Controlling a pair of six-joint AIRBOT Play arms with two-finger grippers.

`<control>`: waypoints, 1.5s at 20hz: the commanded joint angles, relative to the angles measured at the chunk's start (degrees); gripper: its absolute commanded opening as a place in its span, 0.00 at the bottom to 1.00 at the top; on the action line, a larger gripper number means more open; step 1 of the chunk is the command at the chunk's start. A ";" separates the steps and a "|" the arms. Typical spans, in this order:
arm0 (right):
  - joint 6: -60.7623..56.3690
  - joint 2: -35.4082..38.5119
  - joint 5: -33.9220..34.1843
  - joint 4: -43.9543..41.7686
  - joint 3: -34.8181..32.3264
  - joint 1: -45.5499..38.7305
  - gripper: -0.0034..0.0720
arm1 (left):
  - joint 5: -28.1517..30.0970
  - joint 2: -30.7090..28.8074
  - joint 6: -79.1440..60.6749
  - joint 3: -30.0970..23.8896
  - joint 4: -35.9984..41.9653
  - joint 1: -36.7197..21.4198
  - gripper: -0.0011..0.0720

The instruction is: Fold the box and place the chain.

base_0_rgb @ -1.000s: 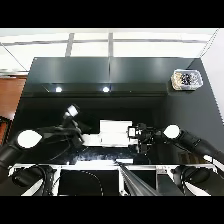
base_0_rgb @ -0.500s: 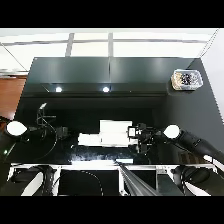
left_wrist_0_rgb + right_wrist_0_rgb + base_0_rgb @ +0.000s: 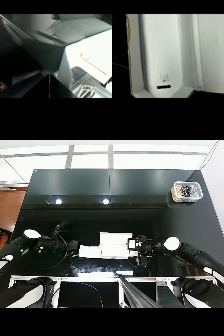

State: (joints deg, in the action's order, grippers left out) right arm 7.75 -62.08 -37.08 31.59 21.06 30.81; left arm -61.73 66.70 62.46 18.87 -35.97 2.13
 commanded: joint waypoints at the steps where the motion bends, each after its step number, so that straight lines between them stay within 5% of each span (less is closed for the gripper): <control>1: 0.00 0.02 0.00 0.00 0.00 0.02 0.71 | 2.71 1.36 -4.04 0.17 4.98 5.38 0.05; 6: 0.00 0.02 0.00 -0.02 0.00 0.02 0.71 | 0.50 0.83 -10.64 0.44 9.79 5.99 0.07; 7: 0.00 0.02 0.00 0.00 0.00 0.02 0.71 | -0.02 0.22 -10.64 0.72 9.35 5.90 0.19; 9: 0.00 0.02 0.00 0.00 0.00 0.02 0.71 | -0.31 -1.79 -10.60 1.53 8.59 5.88 0.67; 10: 0.00 0.00 0.00 -0.02 0.00 0.02 0.71 | -0.42 -2.97 -10.58 2.01 8.26 5.88 0.78; 17: 0.00 0.00 0.00 -0.02 0.00 0.02 0.71 | 0.68 -7.67 -10.16 2.73 8.39 10.56 0.81; 24: 0.00 0.00 0.00 0.00 0.00 0.02 0.71 | 18.25 -7.67 1.14 4.20 7.58 22.21 0.81; 30: 0.00 0.02 0.02 -0.02 0.00 0.02 0.71 | 21.29 -7.39 18.69 9.33 -7.93 30.64 0.81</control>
State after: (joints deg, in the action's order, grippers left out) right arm 7.75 -62.06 -37.06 31.59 21.06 30.81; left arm -42.89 59.18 70.24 26.04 -35.11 28.95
